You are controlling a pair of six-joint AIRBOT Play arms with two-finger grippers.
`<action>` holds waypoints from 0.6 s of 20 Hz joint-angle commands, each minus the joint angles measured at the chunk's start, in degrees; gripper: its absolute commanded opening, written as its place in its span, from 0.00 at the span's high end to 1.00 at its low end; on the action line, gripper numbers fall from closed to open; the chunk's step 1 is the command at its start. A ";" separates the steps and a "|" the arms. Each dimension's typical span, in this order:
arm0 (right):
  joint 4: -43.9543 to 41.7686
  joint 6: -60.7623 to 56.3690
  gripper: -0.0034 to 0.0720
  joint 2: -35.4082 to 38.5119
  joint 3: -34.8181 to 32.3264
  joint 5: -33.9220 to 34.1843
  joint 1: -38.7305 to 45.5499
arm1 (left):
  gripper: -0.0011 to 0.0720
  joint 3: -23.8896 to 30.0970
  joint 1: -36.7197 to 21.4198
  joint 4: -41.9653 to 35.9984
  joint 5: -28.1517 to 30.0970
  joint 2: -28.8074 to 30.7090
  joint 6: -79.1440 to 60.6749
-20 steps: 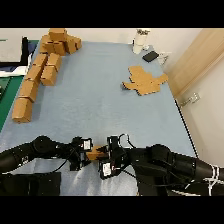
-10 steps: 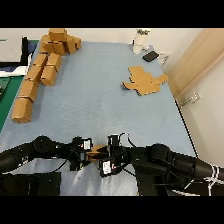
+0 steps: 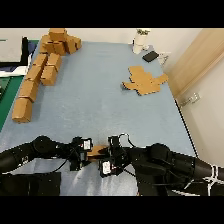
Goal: Fold the box.
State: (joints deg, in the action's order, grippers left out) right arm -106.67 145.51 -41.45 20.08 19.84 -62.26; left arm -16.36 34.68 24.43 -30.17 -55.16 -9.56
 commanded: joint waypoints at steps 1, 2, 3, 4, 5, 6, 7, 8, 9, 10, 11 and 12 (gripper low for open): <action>-0.02 -0.13 0.79 -0.63 -0.04 0.26 0.02 | 0.33 0.00 -0.02 0.02 0.00 0.02 0.00; -0.07 -0.15 0.79 -0.76 -0.02 0.26 0.02 | 0.33 0.00 -0.02 0.02 0.00 0.02 -0.02; -0.15 -0.15 0.79 -0.76 -0.02 0.42 0.02 | 0.33 0.00 -0.02 0.02 0.02 0.02 0.00; -0.26 -0.15 0.79 -0.74 -0.02 0.72 0.00 | 0.33 0.00 -0.02 0.02 0.00 0.04 -0.02; -0.26 -0.15 0.79 -0.74 -0.02 1.18 0.00 | 0.33 0.00 -0.02 0.02 0.02 0.02 -0.02; -0.26 -0.17 0.79 -0.74 -0.02 1.73 0.00 | 0.33 0.00 -0.02 0.02 0.00 0.02 -0.02; -0.28 -0.17 0.79 -0.74 -0.02 2.10 0.00 | 0.33 0.00 -0.02 0.02 0.00 0.04 -0.02; -0.28 -0.17 0.71 -0.72 -0.02 2.10 0.00 | 0.33 0.00 -0.02 0.02 0.00 0.02 0.00; -0.28 -0.17 0.63 -0.59 -0.02 2.08 0.00 | 0.33 0.00 -0.02 0.02 0.00 0.04 -0.02; -0.28 -0.17 0.63 -0.31 0.00 2.08 0.00 | 0.33 0.00 -0.02 0.02 0.00 0.02 -0.02; -0.28 -0.17 0.63 -0.04 -0.02 2.08 0.00 | 0.33 0.00 -0.02 0.02 0.00 0.04 0.00; -0.28 -0.17 0.63 0.13 -0.02 2.10 0.00 | 0.33 0.00 -0.02 0.02 0.00 0.02 0.00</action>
